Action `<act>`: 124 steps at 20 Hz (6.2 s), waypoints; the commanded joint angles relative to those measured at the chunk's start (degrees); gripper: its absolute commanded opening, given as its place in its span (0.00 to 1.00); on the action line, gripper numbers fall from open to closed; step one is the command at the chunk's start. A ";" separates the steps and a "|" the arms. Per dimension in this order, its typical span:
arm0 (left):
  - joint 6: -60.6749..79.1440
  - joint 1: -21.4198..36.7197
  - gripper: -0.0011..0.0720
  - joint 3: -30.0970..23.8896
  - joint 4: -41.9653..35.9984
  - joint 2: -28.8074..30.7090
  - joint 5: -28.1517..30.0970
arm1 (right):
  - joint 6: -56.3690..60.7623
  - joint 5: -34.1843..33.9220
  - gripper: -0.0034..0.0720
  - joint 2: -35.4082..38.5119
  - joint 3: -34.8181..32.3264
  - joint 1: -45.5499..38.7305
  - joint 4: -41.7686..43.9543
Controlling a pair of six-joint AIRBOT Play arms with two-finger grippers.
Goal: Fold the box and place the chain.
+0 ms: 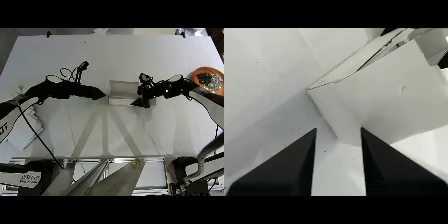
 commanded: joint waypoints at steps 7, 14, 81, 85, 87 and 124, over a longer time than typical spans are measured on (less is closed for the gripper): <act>7.98 -2.10 0.59 -0.02 -11.13 -2.51 -1.09 | 0.02 0.00 0.59 -0.02 0.07 -0.04 0.02; 7.74 -1.40 0.58 -0.02 -9.38 -2.38 0.31 | 0.02 0.00 0.59 -0.02 0.07 -0.04 0.02; -60.39 -16.35 0.64 20.48 52.70 -5.66 -1.90 | 0.02 0.00 0.59 -0.02 0.07 -0.04 0.02; -66.97 -18.38 0.64 22.75 56.37 -6.36 -3.76 | 0.02 0.00 0.59 -0.02 0.07 -0.04 0.02; -70.77 -18.64 0.64 24.79 57.57 -6.36 -4.33 | 0.02 0.02 0.59 -0.02 0.07 -0.04 0.02; -87.19 -23.96 0.57 33.92 63.84 -14.40 -14.82 | 0.02 0.00 0.59 -0.02 0.07 -0.04 0.02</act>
